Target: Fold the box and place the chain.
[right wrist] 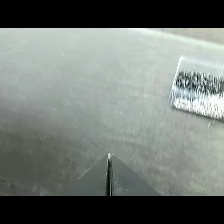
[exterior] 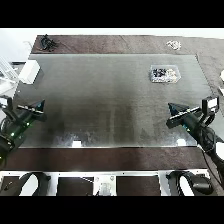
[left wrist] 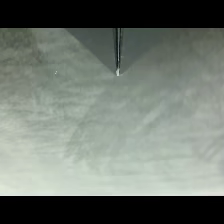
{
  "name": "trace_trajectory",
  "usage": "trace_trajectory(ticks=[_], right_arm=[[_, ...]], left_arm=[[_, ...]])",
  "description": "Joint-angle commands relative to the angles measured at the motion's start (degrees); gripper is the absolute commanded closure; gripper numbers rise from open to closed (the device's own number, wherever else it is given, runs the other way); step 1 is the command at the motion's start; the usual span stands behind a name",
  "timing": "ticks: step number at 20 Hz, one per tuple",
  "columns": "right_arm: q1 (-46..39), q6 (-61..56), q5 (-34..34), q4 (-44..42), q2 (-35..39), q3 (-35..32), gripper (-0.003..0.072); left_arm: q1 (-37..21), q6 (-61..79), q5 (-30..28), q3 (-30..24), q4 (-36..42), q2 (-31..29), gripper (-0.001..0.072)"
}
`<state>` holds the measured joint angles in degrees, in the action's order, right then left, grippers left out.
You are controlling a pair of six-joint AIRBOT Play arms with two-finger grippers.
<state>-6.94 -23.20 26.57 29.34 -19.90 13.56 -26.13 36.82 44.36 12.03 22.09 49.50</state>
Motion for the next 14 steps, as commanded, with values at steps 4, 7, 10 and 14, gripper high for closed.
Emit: trace_trajectory(ticks=[4, 7, 10, 14], right_arm=[[0.1, -0.6, -0.6, 0.0, 1.8, -4.2, 0.0679], [0.1, -2.5, -0.4, 0.1, 1.8, -4.8, 0.0678], [0.0, -2.5, -0.6, 0.9, 1.8, -5.8, 0.0677], [0.0, -2.5, 0.1, 2.0, 1.8, -6.9, 0.0677]], left_arm=[[0.0, 5.7, -0.3, -4.8, 3.8, -0.2, 0.0695], [0.0, 5.6, -0.5, -4.8, 3.6, -0.2, 0.0690], [-0.1, 5.2, -0.5, -4.8, 3.6, -0.2, 0.0689], [-0.1, 5.1, -0.5, -4.7, 3.6, -0.2, 0.0688]])
